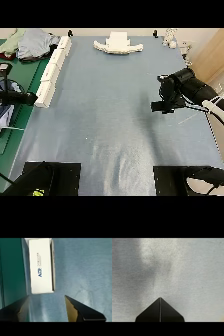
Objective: Fold the box.
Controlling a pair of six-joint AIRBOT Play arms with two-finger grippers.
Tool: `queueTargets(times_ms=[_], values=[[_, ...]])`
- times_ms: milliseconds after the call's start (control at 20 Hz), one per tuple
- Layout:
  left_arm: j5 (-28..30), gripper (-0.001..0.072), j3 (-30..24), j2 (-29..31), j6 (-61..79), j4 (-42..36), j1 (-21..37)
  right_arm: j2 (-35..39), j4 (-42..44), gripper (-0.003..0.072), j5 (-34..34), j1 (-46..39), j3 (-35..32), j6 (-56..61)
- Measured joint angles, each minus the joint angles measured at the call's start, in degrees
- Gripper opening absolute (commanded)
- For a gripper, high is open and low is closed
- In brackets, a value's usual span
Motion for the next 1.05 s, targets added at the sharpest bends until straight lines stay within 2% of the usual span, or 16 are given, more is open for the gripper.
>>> queueTargets(times_ms=[50, 100, 150, 300, 450, 600, 800, 1050], values=[[-1.49, 0.0457, 0.0, 2.75, -0.74, -1.01, 0.09, 0.0, 0.0, 0.0004, 0.0, 0.0, 0.0, 0.0], [-3.04, 0.0136, 0.0, 5.33, -1.53, -2.34, -0.07, 0.0, 0.0, 0.0004, 0.0, 0.0, 0.0, 0.0], [-4.9, 0.0029, 0.09, 7.78, -2.54, -3.91, -0.72, 0.0, 0.0, 0.0004, 0.0, 0.0, 0.0, 0.0], [-8.98, 0.0014, 1.09, 11.98, -6.69, -7.13, -6.51, 0.0, 0.0, 0.0004, 0.0, 0.0, 0.0, 0.0], [-10.4, 0.0013, 4.07, 11.41, -12.39, -6.47, -17.03, 0.0, 0.0, 0.0005, 0.0, 0.0, 0.0, 0.0], [-10.6, 0.0014, 8.31, 6.91, -19.71, -3.76, -29.09, 0.0, 0.0, 0.0004, 0.0, 0.0, 0.0, 0.0], [-9.99, 0.0014, 10.93, -1.64, -26.43, -1.97, -42.32, 0.0, 0.0, 0.0004, 0.0, 0.0, 0.0, 0.0], [-8.5, 0.0015, 11.76, -11.1, -29.94, -1.33, -52.26, 0.0, 0.0, 0.0004, 0.0, 0.0, 0.0, 0.0]])
